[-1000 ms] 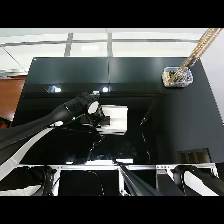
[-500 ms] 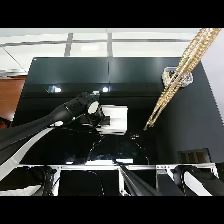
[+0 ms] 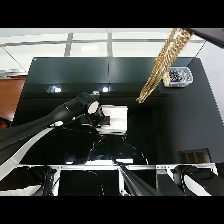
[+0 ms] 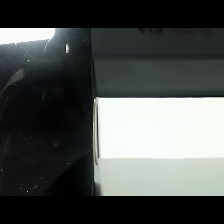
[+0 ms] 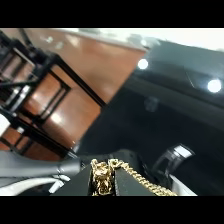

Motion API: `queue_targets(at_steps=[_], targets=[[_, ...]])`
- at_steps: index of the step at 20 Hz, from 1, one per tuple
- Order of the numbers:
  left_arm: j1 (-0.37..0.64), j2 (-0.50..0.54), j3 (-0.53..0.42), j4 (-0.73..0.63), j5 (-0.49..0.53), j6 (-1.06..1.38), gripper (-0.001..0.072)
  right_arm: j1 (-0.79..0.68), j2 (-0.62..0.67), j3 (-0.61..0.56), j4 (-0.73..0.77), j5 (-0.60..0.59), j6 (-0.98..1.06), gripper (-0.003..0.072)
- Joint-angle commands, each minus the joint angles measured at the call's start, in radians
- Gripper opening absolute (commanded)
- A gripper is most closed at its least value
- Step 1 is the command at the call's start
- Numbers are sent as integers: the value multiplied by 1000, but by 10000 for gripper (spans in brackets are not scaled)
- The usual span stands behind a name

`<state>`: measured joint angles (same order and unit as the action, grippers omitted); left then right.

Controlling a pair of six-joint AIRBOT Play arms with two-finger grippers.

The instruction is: Fold the box and place the chain.

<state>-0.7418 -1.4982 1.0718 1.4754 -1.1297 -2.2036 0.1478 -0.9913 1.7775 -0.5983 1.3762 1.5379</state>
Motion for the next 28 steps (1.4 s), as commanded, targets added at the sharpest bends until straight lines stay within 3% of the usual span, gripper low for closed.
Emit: queue_targets(at_steps=[1,8,14,22,28], targets=[[0,1,0,0,0,0,27,57,-16,-3,-7,-81,2,11],[0,1,0,0,0,0,27,192,-109,-3,-9,-108,-1,11],[0,1,0,0,0,0,28,247,-132,-10,-129,-138,23,11],[0,1,0,0,0,0,28,247,-135,-162,-327,-13,78,12],[0,1,0,0,0,0,27,269,-134,-293,-266,-40,78,12]])
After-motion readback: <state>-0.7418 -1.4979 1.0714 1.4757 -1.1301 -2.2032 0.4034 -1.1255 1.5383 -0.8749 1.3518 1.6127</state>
